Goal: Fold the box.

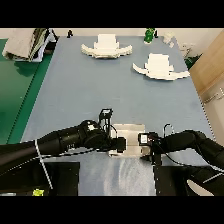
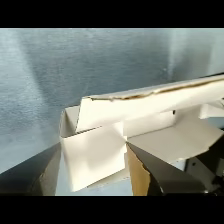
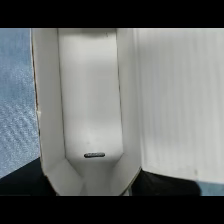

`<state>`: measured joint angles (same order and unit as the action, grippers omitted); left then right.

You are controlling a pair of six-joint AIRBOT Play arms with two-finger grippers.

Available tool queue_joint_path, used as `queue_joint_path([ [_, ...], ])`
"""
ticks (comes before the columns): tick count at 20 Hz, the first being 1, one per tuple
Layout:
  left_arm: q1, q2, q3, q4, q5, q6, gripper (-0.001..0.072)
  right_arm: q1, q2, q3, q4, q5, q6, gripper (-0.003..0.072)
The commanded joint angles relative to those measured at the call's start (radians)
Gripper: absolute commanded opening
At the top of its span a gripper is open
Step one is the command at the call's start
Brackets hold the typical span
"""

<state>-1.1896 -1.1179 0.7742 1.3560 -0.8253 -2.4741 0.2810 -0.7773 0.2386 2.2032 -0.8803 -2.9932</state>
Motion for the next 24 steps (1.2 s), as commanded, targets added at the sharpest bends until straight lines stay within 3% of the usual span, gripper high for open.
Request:
queue_joint_path([
  [1,-0.042,-0.055,0.066,0.124,-0.115,-0.125,0.0588,0.0,0.0,0.0,0.0,0.0,0.0,0.0599],
  [12,-0.084,-0.23,0.196,0.157,-0.232,-0.191,0.0587,0.0,0.0,0.0,0.0,0.0,0.0,0.0599],
  [16,-0.089,-0.273,0.227,0.168,-0.232,-0.243,0.0587,0.0,0.0,0.0,0.0,0.0,0.0,0.0598],
  [17,-0.089,-0.275,0.227,0.168,-0.23,-0.254,0.0482,0.0,0.0,0.0,0.0,0.0,0.0,0.0599],
  [18,-0.091,-0.275,0.227,0.167,-0.231,-0.247,0.0209,0.0,0.0,0.0,0.0,0.0,0.0,0.0599],
  [19,-0.097,-0.275,0.228,0.168,-0.226,-0.234,0.0065,0.0,0.0,0.0,0.0,0.0,0.0,0.0598],
  [24,-0.12,-0.277,0.228,0.168,-0.227,-0.273,0.0015,0.0,0.0,0.0,0.0,0.0,0.0,0.0599],
])
